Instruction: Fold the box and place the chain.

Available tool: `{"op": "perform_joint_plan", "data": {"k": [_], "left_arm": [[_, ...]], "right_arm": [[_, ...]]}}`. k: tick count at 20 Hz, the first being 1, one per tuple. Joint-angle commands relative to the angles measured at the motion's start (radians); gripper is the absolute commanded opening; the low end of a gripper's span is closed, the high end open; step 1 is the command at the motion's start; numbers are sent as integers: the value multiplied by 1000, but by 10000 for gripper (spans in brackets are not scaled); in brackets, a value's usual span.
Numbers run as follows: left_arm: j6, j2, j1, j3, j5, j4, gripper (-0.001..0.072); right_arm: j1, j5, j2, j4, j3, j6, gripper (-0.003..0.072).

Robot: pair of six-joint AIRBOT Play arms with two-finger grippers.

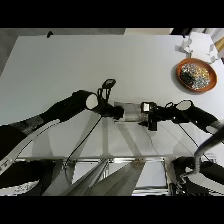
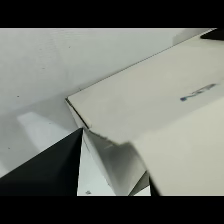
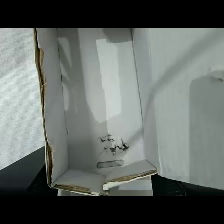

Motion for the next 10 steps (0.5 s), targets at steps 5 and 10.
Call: {"op": "perform_joint_plan", "data": {"k": [5, 10], "left_arm": [[-278, -163, -40, 266, -359, 183, 350], [-426, -216, -85, 290, -335, 248, 255]], "right_arm": [[0, 0, 0, 0, 0, 0, 471], [0, 0, 0, 0, 0, 0, 471]]}}
